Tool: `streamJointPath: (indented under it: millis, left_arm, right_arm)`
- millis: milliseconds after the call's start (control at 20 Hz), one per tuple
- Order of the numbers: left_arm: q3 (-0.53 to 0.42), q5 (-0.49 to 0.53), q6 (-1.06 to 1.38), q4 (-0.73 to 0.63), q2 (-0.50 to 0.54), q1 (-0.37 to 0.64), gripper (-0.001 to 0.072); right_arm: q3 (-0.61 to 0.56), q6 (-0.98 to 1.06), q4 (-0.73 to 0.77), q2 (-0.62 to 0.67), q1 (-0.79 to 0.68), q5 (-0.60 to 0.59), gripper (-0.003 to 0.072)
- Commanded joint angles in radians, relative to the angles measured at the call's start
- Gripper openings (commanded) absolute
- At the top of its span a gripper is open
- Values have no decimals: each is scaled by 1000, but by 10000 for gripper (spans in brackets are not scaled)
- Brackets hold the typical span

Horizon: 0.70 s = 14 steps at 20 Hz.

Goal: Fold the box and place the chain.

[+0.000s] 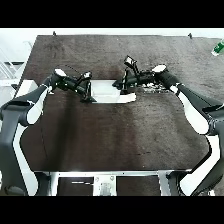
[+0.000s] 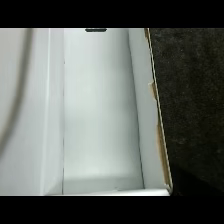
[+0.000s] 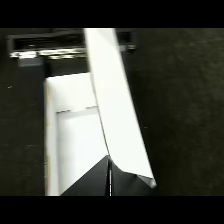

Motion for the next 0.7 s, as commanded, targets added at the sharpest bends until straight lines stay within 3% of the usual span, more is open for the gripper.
streamJointPath:
  millis: [0,250,650]
  left_arm:
    - [0,-2,3,0,0,0,510]
    - [0,-1,3,-3,0,0,510]
    - [0,0,3,-4,0,0,510]
  right_arm:
    - [1,31,19,-11,5,-103,10]
    - [1,51,19,-26,8,-184,10]
    - [16,56,29,-46,24,-134,11]
